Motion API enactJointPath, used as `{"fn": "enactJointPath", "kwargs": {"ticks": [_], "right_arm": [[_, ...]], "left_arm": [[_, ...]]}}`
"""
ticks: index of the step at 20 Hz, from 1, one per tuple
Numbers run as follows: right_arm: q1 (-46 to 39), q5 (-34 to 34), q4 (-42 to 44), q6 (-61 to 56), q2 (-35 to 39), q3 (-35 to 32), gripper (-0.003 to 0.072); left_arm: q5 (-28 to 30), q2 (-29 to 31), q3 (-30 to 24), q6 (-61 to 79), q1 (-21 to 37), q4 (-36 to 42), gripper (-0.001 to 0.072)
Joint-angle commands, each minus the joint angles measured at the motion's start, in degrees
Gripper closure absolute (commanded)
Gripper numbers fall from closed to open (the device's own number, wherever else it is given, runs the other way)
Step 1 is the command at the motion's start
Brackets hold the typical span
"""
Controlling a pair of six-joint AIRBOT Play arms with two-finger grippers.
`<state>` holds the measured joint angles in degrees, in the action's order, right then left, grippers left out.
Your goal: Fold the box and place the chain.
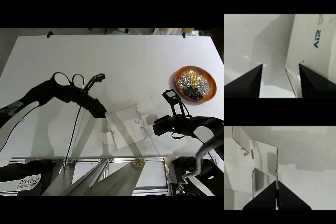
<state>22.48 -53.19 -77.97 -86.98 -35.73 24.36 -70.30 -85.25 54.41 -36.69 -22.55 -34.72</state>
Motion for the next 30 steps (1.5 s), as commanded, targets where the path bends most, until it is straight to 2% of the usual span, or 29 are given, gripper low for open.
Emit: {"fn": "enactJointPath", "kwargs": {"ticks": [1,4,6,9,12,14,20,21,24,30], "right_arm": [[0.07,0.13,0.09,-0.02,0.04,-0.02,0.0668],[0.07,0.09,0.24,-0.02,0.07,-0.02,0.0668],[0.07,0.09,0.24,-0.02,0.04,-0.02,0.0668],[0.07,0.09,0.24,-0.02,0.04,-0.02,0.0668],[0.07,0.09,0.24,-0.02,0.04,-0.02,0.0668],[0.07,0.09,0.26,-0.04,0.04,-0.02,0.0668],[0.07,0.09,0.26,-0.04,0.04,-0.02,0.0668],[0.07,0.09,0.28,-0.04,0.04,-0.02,0.0668],[0.07,0.09,0.35,-0.04,0.07,-0.02,0.0668],[0.07,0.09,0.44,-0.04,0.07,-0.02,0.0668]], "left_arm": [[1.16,-0.07,-4.96,10.03,-0.48,7.37,0.0199],[6.56,0.17,-5.22,12.02,-0.11,8.20,0.0200],[7.87,1.01,-5.22,12.00,3.15,8.39,0.0199],[2.32,3.89,-5.22,10.88,7.41,4.94,0.0201],[-2.91,6.32,-5.25,7.23,6.16,-4.76,0.0198],[-2.56,6.45,-5.25,6.93,3.96,-4.92,0.0180],[7.43,5.84,-5.25,9.88,-5.42,-3.32,0.0172],[8.59,5.46,-5.25,9.90,-6.10,-3.34,0.0143],[12.15,3.58,-5.25,9.35,-6.56,-3.19,0.0076],[17.75,2.12,-5.27,9.64,-6.36,-1.88,0.0080]]}}
